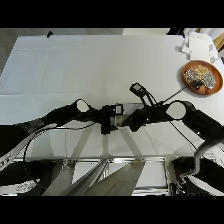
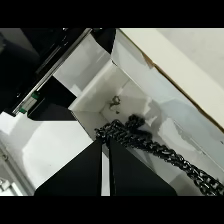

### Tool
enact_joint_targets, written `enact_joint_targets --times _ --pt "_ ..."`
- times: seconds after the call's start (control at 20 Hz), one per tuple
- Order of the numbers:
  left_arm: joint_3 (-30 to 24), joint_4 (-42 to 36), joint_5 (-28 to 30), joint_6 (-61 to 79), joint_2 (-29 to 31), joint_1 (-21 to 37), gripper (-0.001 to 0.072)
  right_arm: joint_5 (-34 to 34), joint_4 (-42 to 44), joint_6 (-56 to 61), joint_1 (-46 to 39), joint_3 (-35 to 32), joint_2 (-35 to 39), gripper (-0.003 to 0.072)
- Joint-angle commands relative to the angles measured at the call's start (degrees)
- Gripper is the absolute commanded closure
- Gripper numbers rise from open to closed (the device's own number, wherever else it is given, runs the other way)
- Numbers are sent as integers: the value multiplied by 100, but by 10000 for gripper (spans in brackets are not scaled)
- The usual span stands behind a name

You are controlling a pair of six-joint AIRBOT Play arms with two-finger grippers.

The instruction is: Fold the box and place the chain.

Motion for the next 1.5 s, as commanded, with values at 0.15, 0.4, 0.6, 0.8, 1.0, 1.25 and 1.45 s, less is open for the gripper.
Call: enact_joint_targets --times 0.15,0.4,0.6,0.8,1.0,1.25,1.45 --pt "-2 0 0 2 2 0 435 -144 -280 315 120 -4 -328 591" --pt "-2 0 0 2 4 0 435 -166 -313 352 120 -4 -328 580" --pt "0 0 0 2 4 0 435 -142 -345 437 118 -2 52 579" --pt "-2 0 2 2 4 0 435 192 -1379 748 -55 0 1231 580" --pt "-2 0 0 2 4 0 435 881 -3012 1834 -1060 -2 1945 579" --pt "-2 0 0 2 4 0 435 238 -3368 2531 -2916 -2 1720 417" --pt "-2 0 0 2 2 0 435 -660 -3574 2564 -3480 -2 1130 392"
